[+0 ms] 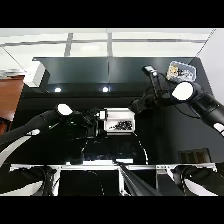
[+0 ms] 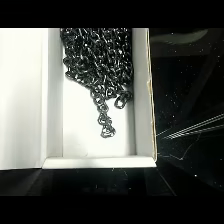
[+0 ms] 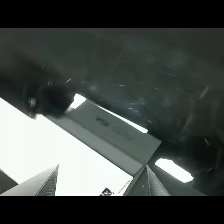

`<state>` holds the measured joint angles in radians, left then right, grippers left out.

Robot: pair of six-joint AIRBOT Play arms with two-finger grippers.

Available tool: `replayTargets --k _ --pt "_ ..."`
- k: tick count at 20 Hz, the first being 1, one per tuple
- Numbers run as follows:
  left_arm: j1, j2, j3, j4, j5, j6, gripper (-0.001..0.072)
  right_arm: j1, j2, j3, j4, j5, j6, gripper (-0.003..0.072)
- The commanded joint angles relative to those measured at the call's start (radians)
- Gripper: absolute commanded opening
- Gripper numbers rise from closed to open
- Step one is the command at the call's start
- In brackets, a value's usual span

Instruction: Fold the box and place the chain.

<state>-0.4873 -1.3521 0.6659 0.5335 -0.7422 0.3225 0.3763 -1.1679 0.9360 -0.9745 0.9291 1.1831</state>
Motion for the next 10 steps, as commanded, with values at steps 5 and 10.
replayTargets --k 5,10 --pt "-0.001 -0.001 0.001 0.001 0.001 0.002 0.0387 0.033 -0.015 0.0 0.022 0.172 -0.694 0.0613" --pt "-0.001 -0.001 0.001 0.001 0.001 0.002 0.0387 0.033 -0.026 -0.022 0.109 0.162 -0.861 0.0613"
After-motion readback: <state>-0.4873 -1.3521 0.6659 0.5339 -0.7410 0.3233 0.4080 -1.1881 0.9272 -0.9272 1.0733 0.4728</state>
